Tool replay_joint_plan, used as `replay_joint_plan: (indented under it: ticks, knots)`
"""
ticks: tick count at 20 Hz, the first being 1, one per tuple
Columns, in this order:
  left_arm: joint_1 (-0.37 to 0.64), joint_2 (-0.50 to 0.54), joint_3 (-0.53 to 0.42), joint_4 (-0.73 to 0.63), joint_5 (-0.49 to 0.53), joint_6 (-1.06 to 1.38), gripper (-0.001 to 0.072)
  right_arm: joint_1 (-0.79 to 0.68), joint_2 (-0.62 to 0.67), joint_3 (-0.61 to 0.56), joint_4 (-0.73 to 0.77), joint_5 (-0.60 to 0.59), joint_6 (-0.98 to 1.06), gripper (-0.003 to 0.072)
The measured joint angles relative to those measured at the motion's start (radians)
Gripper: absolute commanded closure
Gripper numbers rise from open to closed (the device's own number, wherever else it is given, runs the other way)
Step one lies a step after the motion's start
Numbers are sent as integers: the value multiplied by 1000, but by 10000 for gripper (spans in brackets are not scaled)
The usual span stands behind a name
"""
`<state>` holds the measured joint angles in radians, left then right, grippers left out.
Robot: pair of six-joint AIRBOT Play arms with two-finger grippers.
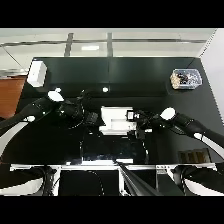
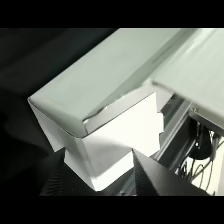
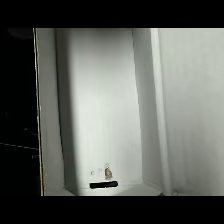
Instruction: Fold the box and place the chain.
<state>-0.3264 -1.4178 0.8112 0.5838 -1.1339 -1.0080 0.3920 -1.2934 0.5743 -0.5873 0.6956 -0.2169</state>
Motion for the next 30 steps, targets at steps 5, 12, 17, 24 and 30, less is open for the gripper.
replay_joint_plan:
  ticks: [5, 12, 17, 24, 30]
  knots:
    - [-79, 1, 79, 168, 34, -220, 413, 0, 0, 0, 0, 0, 0, 549]
    - [-198, 1, 127, 379, 97, -507, 437, 0, 0, 0, 0, 0, 0, 549]
    - [-284, 1, 134, 539, 118, -716, 437, 0, 0, 0, 0, 0, 0, 549]
    - [-404, -29, 203, 759, 69, -978, 437, 0, 0, 0, 0, -1, 0, 549]
    - [-466, -87, 292, 858, 22, -1129, 437, 0, 0, 0, 0, 0, 0, 550]
